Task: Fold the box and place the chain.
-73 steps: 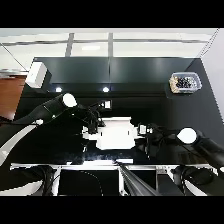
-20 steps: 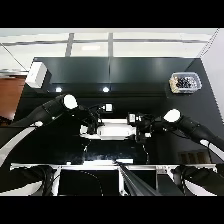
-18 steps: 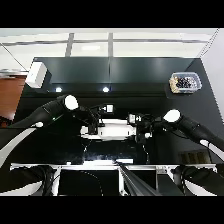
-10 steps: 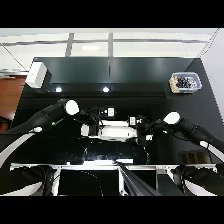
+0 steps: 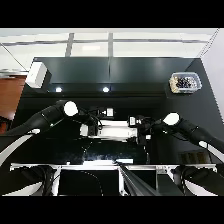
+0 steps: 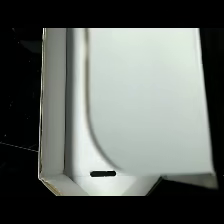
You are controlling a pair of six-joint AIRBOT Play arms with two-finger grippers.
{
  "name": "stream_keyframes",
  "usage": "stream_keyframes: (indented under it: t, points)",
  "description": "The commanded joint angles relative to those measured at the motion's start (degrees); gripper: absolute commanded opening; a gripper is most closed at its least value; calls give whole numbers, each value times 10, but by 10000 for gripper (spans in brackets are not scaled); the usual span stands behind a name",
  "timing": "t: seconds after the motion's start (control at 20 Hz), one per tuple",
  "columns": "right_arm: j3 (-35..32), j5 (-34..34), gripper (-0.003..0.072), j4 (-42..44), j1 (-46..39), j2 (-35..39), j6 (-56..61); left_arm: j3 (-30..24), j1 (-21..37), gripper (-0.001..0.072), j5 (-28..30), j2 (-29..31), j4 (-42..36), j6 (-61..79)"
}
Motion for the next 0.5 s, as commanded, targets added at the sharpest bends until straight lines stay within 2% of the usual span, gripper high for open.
stream_keyframes:
  t: [0.0,0.45]
  points:
    - [0,-7,634,-4,12,-6,0,0,0,25,-3,0,0,0]
    - [0,-32,635,3,19,-6,9,0,0,25,-3,0,0,0]
